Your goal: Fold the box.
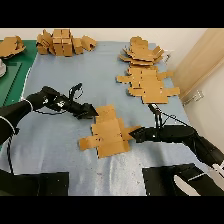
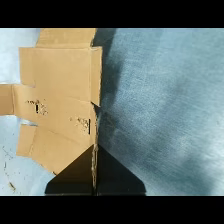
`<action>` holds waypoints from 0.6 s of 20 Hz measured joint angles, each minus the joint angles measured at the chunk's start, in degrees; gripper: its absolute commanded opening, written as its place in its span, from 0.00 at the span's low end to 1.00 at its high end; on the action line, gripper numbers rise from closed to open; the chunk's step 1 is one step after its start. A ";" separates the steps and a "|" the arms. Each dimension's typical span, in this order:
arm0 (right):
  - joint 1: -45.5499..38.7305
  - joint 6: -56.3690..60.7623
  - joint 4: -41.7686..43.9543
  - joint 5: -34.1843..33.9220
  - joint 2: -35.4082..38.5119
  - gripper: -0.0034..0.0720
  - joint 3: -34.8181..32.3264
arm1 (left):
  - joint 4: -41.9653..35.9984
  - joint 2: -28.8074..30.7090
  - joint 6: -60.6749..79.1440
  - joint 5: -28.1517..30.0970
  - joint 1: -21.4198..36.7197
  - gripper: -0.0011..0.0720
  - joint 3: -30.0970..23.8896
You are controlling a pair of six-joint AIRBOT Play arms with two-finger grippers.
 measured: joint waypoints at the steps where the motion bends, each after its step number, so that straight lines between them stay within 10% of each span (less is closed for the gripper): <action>1: 0.00 -0.02 0.00 0.11 0.02 0.05 0.00 | -0.55 -0.39 0.59 -0.11 -0.26 0.81 0.00; 12: 0.00 0.28 0.31 0.42 0.02 0.05 -0.02 | -1.46 -1.77 2.97 -1.77 -2.40 0.81 0.00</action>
